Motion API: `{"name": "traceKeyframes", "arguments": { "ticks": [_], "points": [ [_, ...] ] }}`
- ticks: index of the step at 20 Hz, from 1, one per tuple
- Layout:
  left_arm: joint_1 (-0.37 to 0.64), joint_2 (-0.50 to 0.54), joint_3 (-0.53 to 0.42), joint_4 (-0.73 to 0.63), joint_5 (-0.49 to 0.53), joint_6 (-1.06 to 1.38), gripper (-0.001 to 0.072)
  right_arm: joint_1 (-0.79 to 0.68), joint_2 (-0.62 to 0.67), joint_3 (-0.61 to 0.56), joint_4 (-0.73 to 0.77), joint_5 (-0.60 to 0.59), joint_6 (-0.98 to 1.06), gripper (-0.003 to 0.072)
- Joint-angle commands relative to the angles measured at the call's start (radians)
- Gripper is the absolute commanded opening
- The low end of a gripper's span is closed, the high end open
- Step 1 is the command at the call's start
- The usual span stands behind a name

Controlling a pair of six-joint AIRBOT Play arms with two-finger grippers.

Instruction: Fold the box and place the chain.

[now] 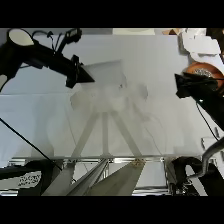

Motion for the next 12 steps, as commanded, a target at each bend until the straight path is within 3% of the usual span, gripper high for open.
{"name": "traceKeyframes", "arguments": {
  "ticks": [1,8,12],
  "points": [
    [-0.004,-0.005,-0.126,-0.016,0.035,0.118,0.0009,-0.052,0.04,0.001,-0.008,0.011,0.0,0.0357],
    [-0.056,-0.165,-0.135,0.102,0.169,0.136,0.0008,-0.052,0.04,0.001,-0.008,0.068,0.0,0.0356],
    [-0.084,-0.212,-0.135,0.077,0.195,0.311,0.0001,-0.052,0.04,0.001,-0.009,0.084,0.0,0.0356]
  ]
}}
